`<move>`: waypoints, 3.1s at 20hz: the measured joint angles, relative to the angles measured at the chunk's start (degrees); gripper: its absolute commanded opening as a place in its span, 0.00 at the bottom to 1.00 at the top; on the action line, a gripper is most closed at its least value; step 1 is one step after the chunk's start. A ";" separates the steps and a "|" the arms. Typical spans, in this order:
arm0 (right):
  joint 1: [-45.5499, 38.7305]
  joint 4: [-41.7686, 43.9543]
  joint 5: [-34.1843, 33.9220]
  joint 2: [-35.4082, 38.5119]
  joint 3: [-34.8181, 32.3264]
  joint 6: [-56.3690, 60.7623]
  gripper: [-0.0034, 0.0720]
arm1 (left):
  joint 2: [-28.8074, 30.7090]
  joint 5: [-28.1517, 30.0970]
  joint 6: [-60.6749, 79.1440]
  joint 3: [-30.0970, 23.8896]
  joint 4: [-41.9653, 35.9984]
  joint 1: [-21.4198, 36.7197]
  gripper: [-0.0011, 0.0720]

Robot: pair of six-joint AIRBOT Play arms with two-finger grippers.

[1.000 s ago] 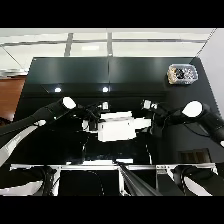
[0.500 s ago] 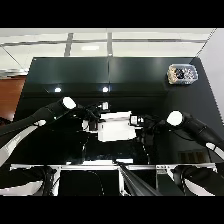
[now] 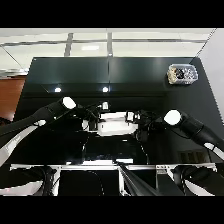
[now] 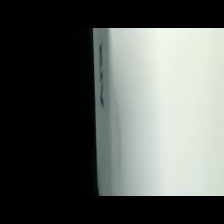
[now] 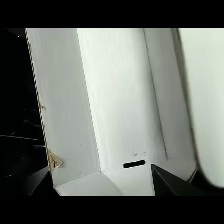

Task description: Fold the box and place the chain.

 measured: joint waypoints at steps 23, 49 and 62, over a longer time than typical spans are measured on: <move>-4.22 11.98 1.88 -5.79 2.82 -17.68 0.98 | 0.00 -0.17 0.20 0.00 -0.04 0.00 0.05; -4.98 12.13 2.32 -12.79 2.82 -20.11 0.98 | -0.04 -0.11 0.00 0.00 -0.07 -0.02 0.05; -4.98 12.24 1.84 -12.90 2.82 -19.82 0.98 | -0.04 -0.09 0.07 0.00 -0.07 -0.02 0.05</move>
